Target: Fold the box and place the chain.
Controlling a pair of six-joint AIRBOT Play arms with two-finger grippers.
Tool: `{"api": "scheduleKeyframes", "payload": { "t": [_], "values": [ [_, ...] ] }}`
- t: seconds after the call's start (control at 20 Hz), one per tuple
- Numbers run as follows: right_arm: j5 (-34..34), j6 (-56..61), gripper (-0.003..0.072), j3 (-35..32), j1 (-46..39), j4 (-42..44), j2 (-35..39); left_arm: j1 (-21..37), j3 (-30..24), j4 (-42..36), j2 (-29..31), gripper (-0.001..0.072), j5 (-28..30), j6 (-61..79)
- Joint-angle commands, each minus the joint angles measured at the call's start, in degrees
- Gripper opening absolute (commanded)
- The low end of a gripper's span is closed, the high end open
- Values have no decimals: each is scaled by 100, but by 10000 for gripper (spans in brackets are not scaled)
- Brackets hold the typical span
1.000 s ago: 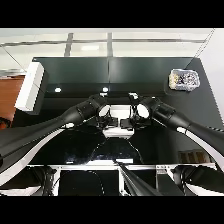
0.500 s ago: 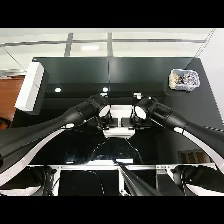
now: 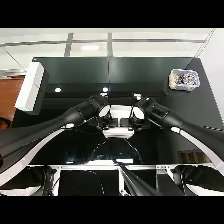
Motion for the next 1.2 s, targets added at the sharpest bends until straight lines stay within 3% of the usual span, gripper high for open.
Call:
{"api": "scheduleKeyframes", "payload": {
  "t": [0.0,0.25,0.3,0.35,0.4,0.45,0.6,0.7,0.75,0.8,0.95,1.15],
  "values": [
    [-2,7,281,17,7,-7,20,2,7,-7,4,27,20,15],
    [70,-4,274,17,7,-15,20,24,7,-11,4,27,20,17],
    [59,-4,251,17,7,-22,20,39,7,-11,4,27,15,17],
    [55,-4,175,17,7,-31,20,50,7,-9,4,27,0,20],
    [35,-15,43,17,7,-33,20,66,7,-11,4,27,-2,20],
    [17,-13,11,17,7,-35,20,70,7,-11,4,27,-13,17],
    [-63,-15,9,17,7,-35,20,70,7,-7,4,27,-87,33],
    [-79,-15,39,17,0,-55,20,70,7,-7,4,27,-90,35],
    [-76,-17,262,17,-7,-55,26,70,7,-7,4,27,-87,35],
    [-76,-61,333,17,-7,-85,57,70,7,-7,4,27,-90,35],
    [-68,-372,332,17,-7,-317,437,70,7,-4,4,27,-129,42],
    [-13,-772,332,144,-7,-990,1661,70,7,-4,4,27,-125,57]
  ]
}}
